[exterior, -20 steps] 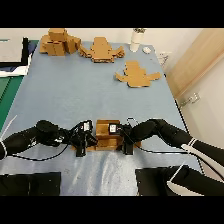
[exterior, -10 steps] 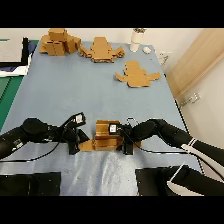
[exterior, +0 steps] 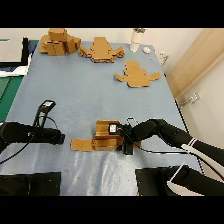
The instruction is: Fold the box.
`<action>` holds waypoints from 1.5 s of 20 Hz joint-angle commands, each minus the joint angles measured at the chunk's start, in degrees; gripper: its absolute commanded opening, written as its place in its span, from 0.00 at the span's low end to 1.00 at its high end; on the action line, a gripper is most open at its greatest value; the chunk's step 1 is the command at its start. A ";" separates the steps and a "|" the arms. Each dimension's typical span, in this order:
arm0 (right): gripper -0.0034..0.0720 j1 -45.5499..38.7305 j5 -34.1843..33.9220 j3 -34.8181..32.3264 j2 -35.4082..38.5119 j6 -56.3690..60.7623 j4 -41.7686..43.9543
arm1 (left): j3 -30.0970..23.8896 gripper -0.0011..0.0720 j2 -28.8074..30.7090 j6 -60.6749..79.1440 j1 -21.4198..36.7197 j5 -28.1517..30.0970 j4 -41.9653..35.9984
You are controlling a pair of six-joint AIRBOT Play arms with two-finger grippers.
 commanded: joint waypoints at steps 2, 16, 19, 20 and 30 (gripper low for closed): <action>0.73 0.00 0.00 0.02 0.00 0.00 0.00 | 0.00 0.03 -2.38 -9.29 2.93 -6.69 -2.19; 0.73 0.00 0.00 0.02 0.00 0.00 0.00 | 0.04 0.03 -16.37 -4.35 -10.25 4.85 -17.70; 0.73 0.00 0.00 0.02 0.00 0.00 0.00 | 0.07 0.03 -16.37 -2.54 -11.58 4.79 -19.54; 0.73 0.00 0.00 0.02 0.00 0.00 0.00 | 0.07 0.03 -16.37 -2.45 -11.98 4.83 -19.80; 0.73 0.00 0.00 0.02 0.00 0.00 0.00 | 0.07 0.03 -14.27 0.17 -12.22 3.02 -23.34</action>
